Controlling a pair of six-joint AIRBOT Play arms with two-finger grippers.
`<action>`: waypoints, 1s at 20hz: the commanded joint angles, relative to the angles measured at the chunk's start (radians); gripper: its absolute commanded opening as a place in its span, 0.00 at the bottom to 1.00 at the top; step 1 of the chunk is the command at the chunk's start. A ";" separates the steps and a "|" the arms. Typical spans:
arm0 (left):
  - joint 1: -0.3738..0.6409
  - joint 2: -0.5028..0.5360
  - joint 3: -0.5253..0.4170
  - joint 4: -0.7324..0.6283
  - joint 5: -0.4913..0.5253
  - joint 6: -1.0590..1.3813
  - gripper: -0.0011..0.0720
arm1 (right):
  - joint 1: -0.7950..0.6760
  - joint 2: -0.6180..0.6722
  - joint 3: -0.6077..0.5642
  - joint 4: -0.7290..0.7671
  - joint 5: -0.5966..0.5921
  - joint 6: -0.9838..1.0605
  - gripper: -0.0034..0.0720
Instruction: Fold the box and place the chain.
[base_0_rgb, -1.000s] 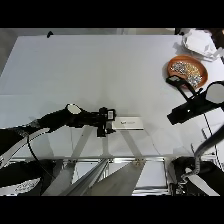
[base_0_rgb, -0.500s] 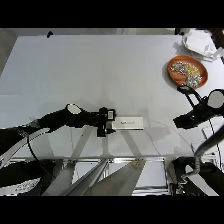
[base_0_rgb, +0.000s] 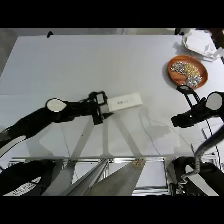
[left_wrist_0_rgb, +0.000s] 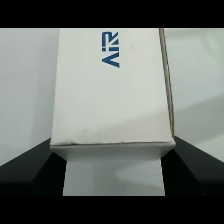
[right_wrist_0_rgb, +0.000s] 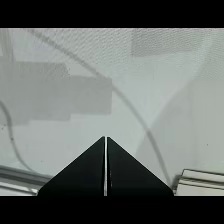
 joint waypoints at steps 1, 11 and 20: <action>0.136 0.137 0.001 0.148 0.061 -0.286 0.02 | 0.000 0.000 -0.001 0.005 -0.023 0.000 0.06; 0.813 0.201 -0.010 0.719 -0.159 -0.997 0.02 | 0.000 0.000 -0.001 0.005 -0.071 0.000 0.06; 1.013 0.132 -0.061 0.900 -0.247 -1.038 0.02 | 0.000 0.000 0.000 0.005 -0.074 0.000 0.06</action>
